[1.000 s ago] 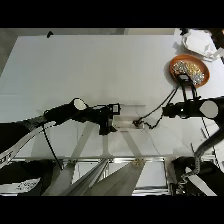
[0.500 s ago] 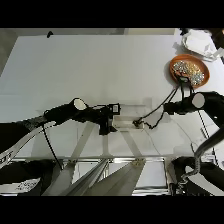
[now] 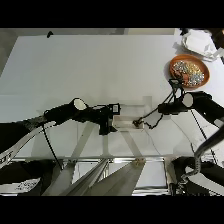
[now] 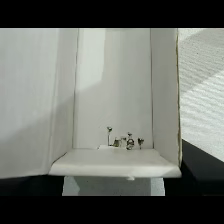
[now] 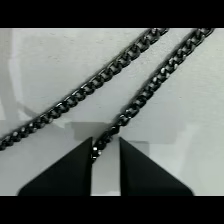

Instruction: Fold the box and place the chain.

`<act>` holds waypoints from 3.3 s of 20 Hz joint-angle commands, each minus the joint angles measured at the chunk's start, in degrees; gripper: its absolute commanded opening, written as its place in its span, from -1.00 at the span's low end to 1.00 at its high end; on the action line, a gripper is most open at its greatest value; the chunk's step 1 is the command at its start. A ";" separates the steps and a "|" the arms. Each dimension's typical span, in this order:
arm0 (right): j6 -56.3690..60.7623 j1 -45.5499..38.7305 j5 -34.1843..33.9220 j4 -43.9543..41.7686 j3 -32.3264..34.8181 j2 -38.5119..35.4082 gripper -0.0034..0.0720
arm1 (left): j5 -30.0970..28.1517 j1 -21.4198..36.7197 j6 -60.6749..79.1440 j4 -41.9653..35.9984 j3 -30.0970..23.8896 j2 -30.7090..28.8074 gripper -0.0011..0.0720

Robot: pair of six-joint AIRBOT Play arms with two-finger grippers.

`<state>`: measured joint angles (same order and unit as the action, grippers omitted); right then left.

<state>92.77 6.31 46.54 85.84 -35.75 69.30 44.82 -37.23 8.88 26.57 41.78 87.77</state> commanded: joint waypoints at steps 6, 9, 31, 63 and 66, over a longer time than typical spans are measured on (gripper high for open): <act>-1.81 0.17 0.87 -0.98 -0.02 0.02 -0.85 | 0.00 0.00 0.02 0.02 0.00 0.00 -0.22; -3.56 0.20 2.99 -1.03 -0.04 -4.52 -0.85 | 0.00 0.00 0.02 0.02 0.00 0.00 -0.22; -27.43 0.17 19.96 -59.21 -0.04 -46.53 -0.85 | 1.05 0.00 0.02 0.02 0.00 0.00 -0.22; -33.70 18.36 5.92 -41.70 2.71 -8.00 -0.78 | 1.05 0.00 0.02 0.00 0.00 0.00 -0.22; -32.70 18.23 5.42 -40.09 2.60 -7.63 -0.21 | 1.07 0.00 0.00 0.00 0.00 0.00 -0.22</act>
<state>58.61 23.62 53.89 43.35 -33.06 60.31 45.89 -37.21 8.88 26.57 41.80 87.81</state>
